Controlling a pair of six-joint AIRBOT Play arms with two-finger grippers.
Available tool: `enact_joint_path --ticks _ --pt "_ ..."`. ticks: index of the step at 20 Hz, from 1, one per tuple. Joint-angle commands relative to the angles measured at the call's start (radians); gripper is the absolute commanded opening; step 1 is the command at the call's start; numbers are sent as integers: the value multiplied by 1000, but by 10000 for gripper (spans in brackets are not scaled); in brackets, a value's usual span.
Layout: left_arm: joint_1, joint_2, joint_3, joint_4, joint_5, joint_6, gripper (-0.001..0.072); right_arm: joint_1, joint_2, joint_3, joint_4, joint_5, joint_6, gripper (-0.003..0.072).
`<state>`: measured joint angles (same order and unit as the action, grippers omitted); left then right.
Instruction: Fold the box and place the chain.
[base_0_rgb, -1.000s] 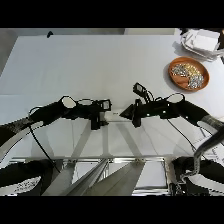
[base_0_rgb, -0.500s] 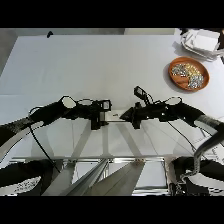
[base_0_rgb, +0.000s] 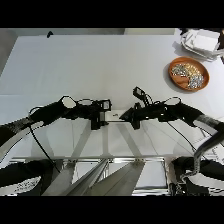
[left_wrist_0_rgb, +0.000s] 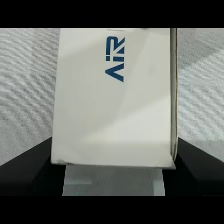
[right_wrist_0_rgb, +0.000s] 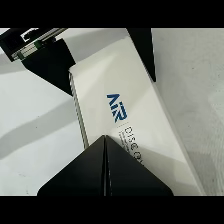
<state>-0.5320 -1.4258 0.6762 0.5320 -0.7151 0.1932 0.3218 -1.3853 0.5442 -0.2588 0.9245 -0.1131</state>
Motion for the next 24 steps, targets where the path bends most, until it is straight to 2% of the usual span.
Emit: enact_joint_path --ticks 1,4,8,10,12,14,16,19,20,21,23,24 --pt "0 0 0 0 0 1 132 0 31 0 6 -25 -2 8" --pt "0 0 0 1 0 0 132 0 110 0 9 -55 -1 8" --pt "0 0 0 1 0 1 132 0 262 0 77 -23 12 10" --pt "0 0 0 0 0 1 132 0 371 0 79 -36 85 12" --pt "0 0 0 0 0 0 132 0 487 1 10 -83 282 12" --pt "0 0 0 1 0 1 132 0 594 30 -208 -126 681 11" --pt "0 0 0 1 0 0 132 0 679 93 -551 -90 1035 9" --pt "0 0 0 1 0 1 132 0 727 191 -1133 127 1412 7" --pt "0 0 0 1 0 0 132 0 723 197 -1270 210 1476 7" --pt "0 0 0 1 0 1 132 -5 710 196 -1371 304 1513 7" --pt "0 0 0 1 0 0 132 -66 655 195 -1360 445 1517 7" --pt "0 0 0 1 0 1 132 -113 613 191 -1323 477 1506 7"
